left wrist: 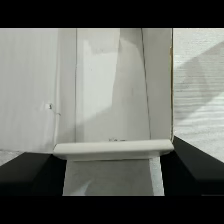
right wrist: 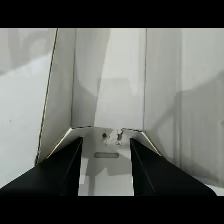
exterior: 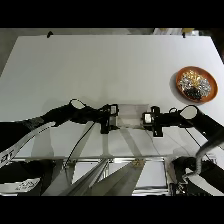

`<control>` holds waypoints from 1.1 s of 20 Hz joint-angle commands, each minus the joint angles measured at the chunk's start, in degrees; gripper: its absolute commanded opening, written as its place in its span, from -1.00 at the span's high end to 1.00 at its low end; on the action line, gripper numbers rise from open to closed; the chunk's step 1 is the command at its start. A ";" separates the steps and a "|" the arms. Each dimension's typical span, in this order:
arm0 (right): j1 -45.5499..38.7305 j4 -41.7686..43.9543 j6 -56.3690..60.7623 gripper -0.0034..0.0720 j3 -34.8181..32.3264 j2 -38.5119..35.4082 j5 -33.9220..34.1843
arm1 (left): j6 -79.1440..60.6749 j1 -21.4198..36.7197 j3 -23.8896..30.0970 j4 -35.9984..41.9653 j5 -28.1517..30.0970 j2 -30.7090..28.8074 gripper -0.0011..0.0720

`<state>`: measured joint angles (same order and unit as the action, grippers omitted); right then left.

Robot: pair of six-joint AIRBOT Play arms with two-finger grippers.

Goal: Fold the box and place the chain.

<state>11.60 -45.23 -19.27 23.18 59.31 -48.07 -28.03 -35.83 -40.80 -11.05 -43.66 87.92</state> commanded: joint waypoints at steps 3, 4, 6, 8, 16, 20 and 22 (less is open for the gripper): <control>-5.27 -6.25 11.15 0.00 -0.04 -8.92 -0.98 | 0.00 0.02 -0.04 0.07 0.15 0.02 0.56; -6.27 -6.71 15.39 0.16 -0.04 -11.43 -0.98 | 0.00 0.02 -0.04 0.07 0.13 0.02 0.56; -7.54 -6.86 23.76 0.23 -0.04 -15.50 -0.98 | 0.00 0.02 -0.04 0.07 0.13 0.02 0.56; -8.04 -7.50 32.52 0.58 -0.04 -18.88 -0.94 | 0.00 0.02 -0.04 0.07 0.13 0.02 0.56; -9.40 -26.88 83.93 0.87 -0.04 -20.94 7.39 | 0.00 0.02 -0.04 0.07 0.13 0.02 0.56; -14.01 -26.97 93.00 0.87 -0.04 -17.31 6.32 | 0.00 0.02 -0.04 0.07 0.13 0.02 0.56; -13.99 -26.03 93.00 0.87 -0.04 -14.16 4.48 | 0.00 0.02 -0.04 0.07 0.15 0.02 0.56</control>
<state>-1.23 -70.13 67.11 23.16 42.06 -42.19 -28.01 -35.83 -40.82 -10.96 -43.53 87.92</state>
